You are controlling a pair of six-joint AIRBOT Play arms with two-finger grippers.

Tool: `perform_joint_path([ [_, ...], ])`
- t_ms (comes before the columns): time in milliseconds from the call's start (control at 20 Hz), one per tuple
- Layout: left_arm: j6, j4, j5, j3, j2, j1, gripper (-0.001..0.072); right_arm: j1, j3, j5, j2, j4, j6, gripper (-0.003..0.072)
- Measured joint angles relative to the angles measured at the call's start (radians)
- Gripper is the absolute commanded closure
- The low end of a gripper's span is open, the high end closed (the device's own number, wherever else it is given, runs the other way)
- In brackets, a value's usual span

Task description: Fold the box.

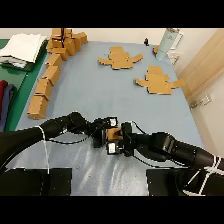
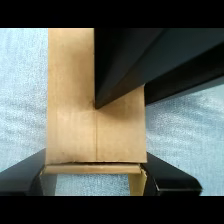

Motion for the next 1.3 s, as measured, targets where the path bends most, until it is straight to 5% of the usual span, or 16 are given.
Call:
perform_joint_path([
  [900,0.0,0.0,0.0,0.0,0.0,0.0,0.0231,0.0,-0.001,-0.005,0.055,-0.005,0.0,0.0402],
  [1000,0.0,0.0,0.0,0.0,0.0,0.0,0.0231,0.0,-0.001,-0.006,0.061,-0.004,0.0,0.0512],
  [1300,0.0,0.0,0.0,0.0,0.0,0.0,0.0231,0.0,-0.001,-0.005,0.079,-0.007,0.0,0.0512],
])
